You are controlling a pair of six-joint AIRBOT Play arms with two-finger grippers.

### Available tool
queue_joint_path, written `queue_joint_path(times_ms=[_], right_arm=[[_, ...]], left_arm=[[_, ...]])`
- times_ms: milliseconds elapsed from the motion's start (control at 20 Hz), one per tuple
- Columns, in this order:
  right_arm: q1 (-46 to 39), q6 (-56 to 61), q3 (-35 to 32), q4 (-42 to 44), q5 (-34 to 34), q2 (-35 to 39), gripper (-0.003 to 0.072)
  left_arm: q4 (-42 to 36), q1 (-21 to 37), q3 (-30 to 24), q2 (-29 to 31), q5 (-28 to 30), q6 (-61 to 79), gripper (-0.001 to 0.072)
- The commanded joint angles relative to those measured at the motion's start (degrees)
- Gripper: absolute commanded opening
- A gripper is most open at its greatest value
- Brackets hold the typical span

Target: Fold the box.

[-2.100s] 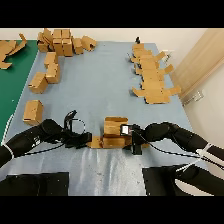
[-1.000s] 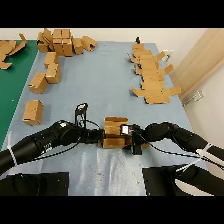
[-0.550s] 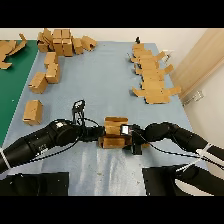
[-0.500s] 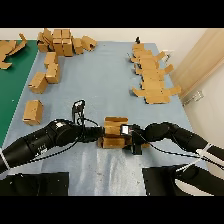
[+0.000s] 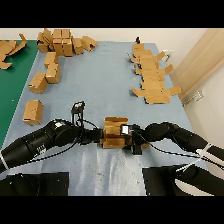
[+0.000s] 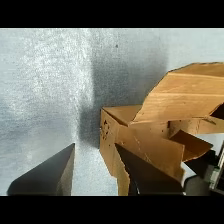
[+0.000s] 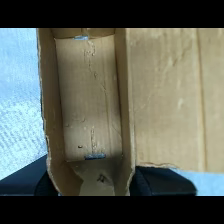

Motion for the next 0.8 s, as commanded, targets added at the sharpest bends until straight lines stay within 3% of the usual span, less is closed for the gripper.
queue_joint_path(times_ms=[0, 400, 750], right_arm=[[0.0, 0.0, 0.0, 0.0, 0.0, 0.0, 0.0521], [0.0, 0.0, 0.0, 0.0, 0.0, 0.0, 0.0521], [0.0, 0.0, 0.0, 0.0, 0.0, 0.0, 0.0521]], left_arm=[[-1.2, 0.0, 0.0, 0.0, -0.1, 0.0, 0.0379], [-1.1, 0.0, 0.0, 0.0, 1.7, 0.0, 0.0379], [-1.4, 0.0, 0.0, 0.0, 6.5, 1.1, 0.0379]])
